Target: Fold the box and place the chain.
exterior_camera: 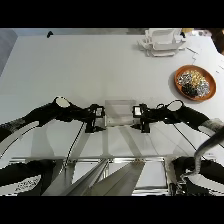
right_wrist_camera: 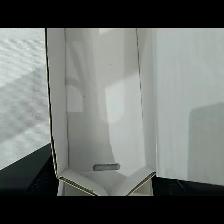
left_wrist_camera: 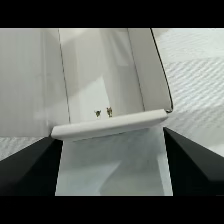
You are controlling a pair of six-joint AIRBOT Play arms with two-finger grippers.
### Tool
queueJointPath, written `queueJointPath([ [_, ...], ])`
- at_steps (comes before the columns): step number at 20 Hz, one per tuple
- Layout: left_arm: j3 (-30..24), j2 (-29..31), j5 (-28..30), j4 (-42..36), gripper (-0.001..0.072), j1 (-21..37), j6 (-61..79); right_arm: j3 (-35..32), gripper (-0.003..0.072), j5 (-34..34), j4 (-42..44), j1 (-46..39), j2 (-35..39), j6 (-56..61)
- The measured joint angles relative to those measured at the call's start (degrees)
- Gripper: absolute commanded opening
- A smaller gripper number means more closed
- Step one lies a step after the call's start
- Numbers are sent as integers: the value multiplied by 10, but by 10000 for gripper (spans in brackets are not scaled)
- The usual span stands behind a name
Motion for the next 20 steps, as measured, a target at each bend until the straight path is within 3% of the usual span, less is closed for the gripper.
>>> queueJointPath([
  [10,-3,-14,26,-52,682,-28,-10,0,452,-1,0,0,0,0],
  [17,-10,-18,41,-58,266,-30,-16,0,452,-2,0,0,0,0],
  [20,-12,-19,43,-58,271,-30,-16,0,452,-2,0,0,0,0],
])
